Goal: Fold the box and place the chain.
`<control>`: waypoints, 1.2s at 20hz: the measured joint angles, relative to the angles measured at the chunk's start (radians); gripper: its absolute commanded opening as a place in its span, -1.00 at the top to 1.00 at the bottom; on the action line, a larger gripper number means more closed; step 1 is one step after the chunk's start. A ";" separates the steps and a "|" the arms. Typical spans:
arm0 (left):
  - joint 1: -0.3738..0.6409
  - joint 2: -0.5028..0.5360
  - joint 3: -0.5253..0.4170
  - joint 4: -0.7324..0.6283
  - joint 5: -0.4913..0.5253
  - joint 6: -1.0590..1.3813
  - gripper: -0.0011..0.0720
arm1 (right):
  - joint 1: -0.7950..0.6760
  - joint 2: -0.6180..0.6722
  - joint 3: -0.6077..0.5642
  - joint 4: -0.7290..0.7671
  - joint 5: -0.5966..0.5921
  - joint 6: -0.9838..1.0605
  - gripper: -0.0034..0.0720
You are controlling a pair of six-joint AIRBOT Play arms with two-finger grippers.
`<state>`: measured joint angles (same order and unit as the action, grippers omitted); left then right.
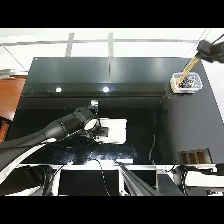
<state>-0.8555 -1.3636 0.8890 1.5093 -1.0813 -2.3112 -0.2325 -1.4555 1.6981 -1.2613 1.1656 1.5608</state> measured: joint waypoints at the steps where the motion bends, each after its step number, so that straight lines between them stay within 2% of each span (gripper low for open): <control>1: -0.001 0.000 0.000 0.000 0.000 0.000 0.90 | 0.000 0.039 0.000 0.023 -0.003 -0.025 0.85; 6: -0.004 0.000 0.000 -0.003 -0.008 -0.001 0.90 | 0.000 0.199 0.000 0.145 0.006 -0.100 0.85; 11: -0.005 0.000 0.000 -0.006 -0.023 0.000 0.90 | 0.037 0.328 0.000 0.194 0.051 -0.125 0.85; 16: -0.015 0.000 0.000 -0.007 -0.029 -0.002 0.90 | 0.124 0.424 0.000 0.167 0.138 -0.142 0.85; 24: -0.017 0.000 0.000 -0.007 -0.030 0.000 0.90 | 0.344 0.477 -0.006 0.112 0.230 -0.152 0.85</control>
